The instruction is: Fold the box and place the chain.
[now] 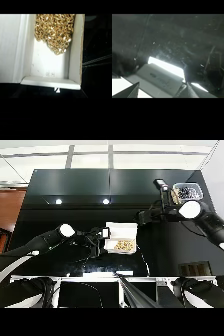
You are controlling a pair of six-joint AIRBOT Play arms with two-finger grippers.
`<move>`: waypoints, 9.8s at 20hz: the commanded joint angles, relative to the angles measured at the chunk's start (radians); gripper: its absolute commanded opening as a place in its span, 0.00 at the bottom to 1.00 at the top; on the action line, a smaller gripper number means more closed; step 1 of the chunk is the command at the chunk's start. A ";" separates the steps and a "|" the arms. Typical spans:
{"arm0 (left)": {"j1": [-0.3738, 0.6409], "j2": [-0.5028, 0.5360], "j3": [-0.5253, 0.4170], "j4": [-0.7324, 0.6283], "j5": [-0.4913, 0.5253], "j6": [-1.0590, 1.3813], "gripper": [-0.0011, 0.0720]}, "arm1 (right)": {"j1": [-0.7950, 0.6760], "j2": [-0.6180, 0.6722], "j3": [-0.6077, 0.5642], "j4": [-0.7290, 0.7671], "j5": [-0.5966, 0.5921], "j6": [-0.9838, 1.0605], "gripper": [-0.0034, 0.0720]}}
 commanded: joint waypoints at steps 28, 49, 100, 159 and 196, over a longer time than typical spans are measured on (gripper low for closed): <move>-0.001 -0.001 0.000 0.000 -0.003 -0.001 0.62 | 0.191 0.097 -0.139 0.088 0.072 -0.937 0.96; -0.001 -0.001 0.000 0.000 -0.003 -0.001 0.62 | 0.210 0.013 -0.139 0.106 0.101 -0.938 0.95; -0.001 -0.001 0.000 0.000 -0.003 -0.001 0.62 | 0.210 0.029 -0.142 0.077 0.106 -0.937 0.50; -0.001 -0.001 0.000 0.000 -0.003 -0.001 0.62 | 0.209 0.065 -0.122 0.048 0.186 -0.851 0.64; -0.001 -0.001 0.000 0.000 -0.003 -0.001 0.62 | 0.079 -0.056 -0.278 0.455 0.051 -0.087 0.06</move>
